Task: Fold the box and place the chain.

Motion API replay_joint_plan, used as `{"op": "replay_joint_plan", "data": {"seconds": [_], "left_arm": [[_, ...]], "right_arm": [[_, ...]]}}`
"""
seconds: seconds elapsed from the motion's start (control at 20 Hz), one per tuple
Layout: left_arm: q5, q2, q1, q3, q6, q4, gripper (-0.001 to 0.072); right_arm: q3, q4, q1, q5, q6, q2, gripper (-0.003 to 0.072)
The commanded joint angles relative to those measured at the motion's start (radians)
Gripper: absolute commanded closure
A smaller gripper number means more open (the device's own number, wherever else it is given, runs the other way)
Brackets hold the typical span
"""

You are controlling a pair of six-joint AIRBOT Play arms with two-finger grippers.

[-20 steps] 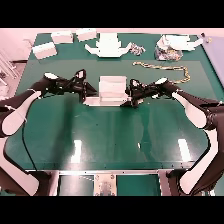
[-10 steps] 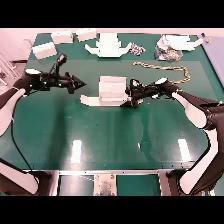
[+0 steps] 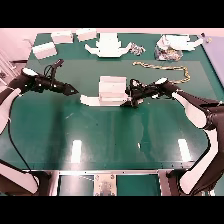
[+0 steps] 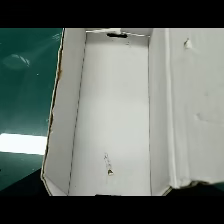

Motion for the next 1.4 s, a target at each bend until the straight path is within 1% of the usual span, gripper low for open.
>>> {"op": "replay_joint_plan", "data": {"seconds": [0.0, 0.1, 0.25, 0.35, 0.45, 0.55, 0.6, 0.8, 0.95, 1.05, 1.2, 1.25, 1.3, 1.35], "left_arm": [[0.016, -0.003, 0.006, -0.001, -0.158, 0.092, 0.0691], [0.015, -0.003, 0.006, -0.001, -0.222, 0.131, 0.0692], [0.004, -0.021, 0.002, -0.001, -0.296, 0.128, 0.0693], [-0.028, -0.047, 0.001, -0.001, -0.323, 0.091, 0.0692], [-0.061, -0.069, 0.000, -0.001, -0.323, 0.006, 0.0693], [-0.077, -0.079, -0.022, -0.002, -0.323, -0.010, 0.0693], [-0.079, -0.081, -0.044, -0.005, -0.320, -0.010, 0.0692], [-0.024, -0.089, -0.128, -0.008, -0.314, 0.016, 0.0692], [-0.074, -0.088, -0.150, -0.008, -0.312, -0.037, 0.0692], [-0.070, -0.083, -0.159, -0.005, -0.292, -0.085, 0.0692], [-0.027, -0.061, -0.192, 0.038, -0.284, -0.094, 0.0690], [-0.032, -0.054, -0.203, 0.054, -0.278, -0.094, 0.0687], [-0.031, -0.049, -0.208, 0.064, -0.265, -0.087, 0.0607], [-0.032, -0.048, -0.208, 0.067, -0.261, -0.088, 0.0398]], "right_arm": [[0.000, 0.000, 0.000, 0.000, 0.000, 0.000, 0.0133], [0.000, 0.000, 0.000, 0.000, 0.000, 0.000, 0.0133], [0.000, 0.000, 0.000, 0.000, 0.000, 0.000, 0.0133], [0.000, 0.000, 0.000, 0.000, 0.000, 0.000, 0.0133], [0.000, 0.000, 0.000, 0.000, 0.000, 0.000, 0.0133], [0.000, 0.000, 0.000, 0.000, 0.000, 0.000, 0.0133], [0.000, 0.000, 0.000, 0.000, 0.000, 0.000, 0.0133], [0.000, 0.000, 0.000, 0.000, 0.000, 0.000, 0.0133], [0.000, 0.000, 0.000, 0.000, 0.000, 0.000, 0.0133], [0.000, 0.000, 0.000, 0.000, 0.000, 0.000, 0.0133], [0.000, 0.000, 0.000, 0.000, 0.000, 0.000, 0.0133], [0.000, 0.000, 0.000, 0.000, 0.000, 0.000, 0.0133], [0.000, 0.000, 0.000, 0.000, 0.000, 0.000, 0.0133], [0.000, 0.000, 0.000, 0.000, 0.000, 0.000, 0.0133]]}}
